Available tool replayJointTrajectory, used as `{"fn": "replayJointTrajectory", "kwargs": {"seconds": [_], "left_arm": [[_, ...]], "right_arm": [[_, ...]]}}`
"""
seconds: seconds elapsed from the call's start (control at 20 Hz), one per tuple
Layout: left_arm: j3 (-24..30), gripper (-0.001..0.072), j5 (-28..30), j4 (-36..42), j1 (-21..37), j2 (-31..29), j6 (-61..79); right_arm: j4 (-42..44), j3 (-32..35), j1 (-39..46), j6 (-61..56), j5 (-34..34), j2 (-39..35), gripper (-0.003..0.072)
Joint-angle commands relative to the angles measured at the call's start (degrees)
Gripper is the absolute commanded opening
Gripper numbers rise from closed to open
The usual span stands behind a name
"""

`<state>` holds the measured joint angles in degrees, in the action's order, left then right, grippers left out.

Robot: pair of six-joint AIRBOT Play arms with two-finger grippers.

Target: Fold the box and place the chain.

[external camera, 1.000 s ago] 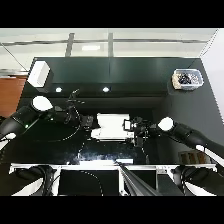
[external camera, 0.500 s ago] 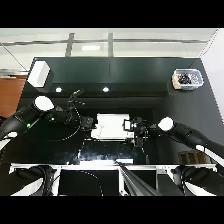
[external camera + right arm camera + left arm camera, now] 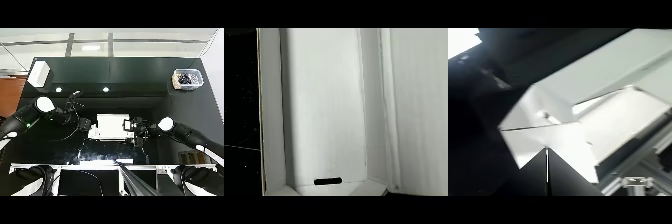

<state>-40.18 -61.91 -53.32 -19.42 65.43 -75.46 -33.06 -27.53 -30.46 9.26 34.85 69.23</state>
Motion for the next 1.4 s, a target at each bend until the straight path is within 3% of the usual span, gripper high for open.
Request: {"fn": "replayJointTrajectory", "kwargs": {"seconds": [0.0,0.25,0.4,0.5,0.65,0.95,1.1,1.35], "left_arm": [[-0.5,0.0027,0.4,-8.0,2.6,-1.6,-4.4],[1.0,0.0029,-0.2,-7.5,21.4,-7.4,-4.5],[6.8,0.0029,-4.6,2.8,31.9,-5.6,0.6],[11.5,0.0027,-6.3,10.4,33.8,-3.3,6.1],[16.3,0.0027,-2.4,13.6,29.0,0.5,8.0],[15.7,0.0027,5.9,22.5,13.2,5.5,9.5],[13.6,0.0027,5.7,22.5,10.3,5.8,9.6],[11.3,0.0032,0.9,22.4,10.4,5.8,13.4]], "right_arm": [[0.0,0.0,0.0,0.0,0.0,0.0,0.0173],[0.0,0.0,0.0,0.0,0.0,0.0,0.0173],[0.0,0.0,0.0,0.0,0.0,0.0,0.0173],[0.0,0.0,0.0,0.0,0.0,0.0,0.0173],[0.0,0.0,0.0,0.0,0.0,0.0,0.0173],[0.0,0.0,0.0,0.0,0.0,0.0,0.0173],[0.0,0.0,0.0,0.0,0.0,0.0,0.0173],[0.0,0.0,0.0,0.0,0.0,0.0,0.0173]]}}
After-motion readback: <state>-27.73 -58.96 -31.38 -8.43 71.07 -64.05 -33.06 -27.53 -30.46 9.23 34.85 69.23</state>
